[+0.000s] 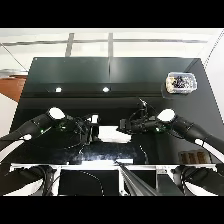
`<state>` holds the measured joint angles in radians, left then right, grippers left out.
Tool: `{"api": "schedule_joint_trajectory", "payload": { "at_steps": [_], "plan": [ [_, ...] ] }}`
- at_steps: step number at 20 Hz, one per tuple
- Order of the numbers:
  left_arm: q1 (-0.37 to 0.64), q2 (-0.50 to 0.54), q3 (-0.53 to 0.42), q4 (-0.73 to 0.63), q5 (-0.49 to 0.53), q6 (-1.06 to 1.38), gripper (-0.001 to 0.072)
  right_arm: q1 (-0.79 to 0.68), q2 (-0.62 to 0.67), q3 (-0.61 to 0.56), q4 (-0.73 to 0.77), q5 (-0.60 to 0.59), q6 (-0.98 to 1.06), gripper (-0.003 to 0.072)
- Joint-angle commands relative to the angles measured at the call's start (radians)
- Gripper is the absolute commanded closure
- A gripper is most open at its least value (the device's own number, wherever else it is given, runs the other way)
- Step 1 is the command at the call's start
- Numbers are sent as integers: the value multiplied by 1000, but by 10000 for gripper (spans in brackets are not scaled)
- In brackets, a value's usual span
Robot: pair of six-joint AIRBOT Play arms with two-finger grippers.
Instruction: Fold the box and place the chain.
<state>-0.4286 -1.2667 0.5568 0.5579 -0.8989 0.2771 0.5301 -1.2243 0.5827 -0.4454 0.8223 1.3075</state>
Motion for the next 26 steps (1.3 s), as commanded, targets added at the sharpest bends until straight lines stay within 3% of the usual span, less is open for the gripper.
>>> {"api": "schedule_joint_trajectory", "payload": {
  "at_steps": [1, 2, 3, 4, 7, 12, 15, 20, 26],
  "plan": [
    [0, -1, 1, 5, 0, -1, 239, -32, 44, 29, -3, 86, -30, 638],
    [2, 2, 1, 19, 0, -4, 179, -58, 76, 45, -10, 125, -32, 637],
    [5, 12, 3, 46, 0, -39, 24, -91, 115, 60, -24, 163, -32, 638],
    [12, 30, 5, 84, 2, -94, -3, -132, 162, 70, -38, 193, -32, 637],
    [51, 115, 5, 188, -6, -232, -4, -261, 279, 75, -59, 227, -31, 637],
    [53, 238, 30, 165, -66, -340, -4, -362, 318, 74, -100, 232, -32, 637],
    [-43, 195, 96, 140, -22, -349, -4, -361, 318, 74, -110, 228, -32, 637],
    [-198, 33, 187, 77, 63, -352, -3, -361, 318, 74, -148, 224, -31, 637],
    [-233, -8, 203, 54, 76, -357, -3, -361, 318, 74, -158, 224, -31, 637]
  ]
}}
